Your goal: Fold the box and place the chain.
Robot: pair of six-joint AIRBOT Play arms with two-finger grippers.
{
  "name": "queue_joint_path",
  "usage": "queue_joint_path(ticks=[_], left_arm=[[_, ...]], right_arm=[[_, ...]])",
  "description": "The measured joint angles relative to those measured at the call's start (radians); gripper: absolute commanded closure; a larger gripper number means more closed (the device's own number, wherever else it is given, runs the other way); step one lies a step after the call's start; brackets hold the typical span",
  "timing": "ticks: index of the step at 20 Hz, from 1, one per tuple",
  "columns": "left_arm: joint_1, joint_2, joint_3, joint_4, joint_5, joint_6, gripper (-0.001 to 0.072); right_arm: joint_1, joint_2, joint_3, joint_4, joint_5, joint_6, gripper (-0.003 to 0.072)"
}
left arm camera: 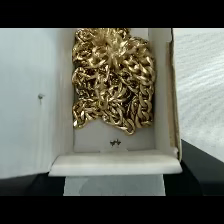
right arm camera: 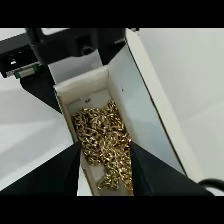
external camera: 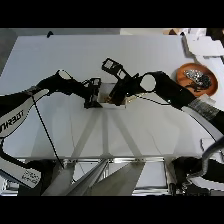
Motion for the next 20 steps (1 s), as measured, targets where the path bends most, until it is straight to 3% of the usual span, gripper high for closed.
queue_joint_path(ticks=[4,9,14,20], left_arm=[[0.000,0.000,0.000,0.000,0.000,0.000,0.0434],[0.000,0.000,0.000,0.000,0.000,0.000,0.0434],[0.000,0.000,0.000,0.000,0.000,0.000,0.0434],[0.000,0.000,0.000,0.000,0.000,0.000,0.0434]], right_arm=[[-0.110,0.055,0.000,0.025,0.051,-0.055,0.0349],[-0.335,0.069,0.001,0.054,0.216,-0.273,0.0351],[-0.494,-0.027,0.005,0.060,0.339,-0.528,0.0351],[-0.518,-0.197,0.105,0.065,0.397,-0.670,0.0351]])
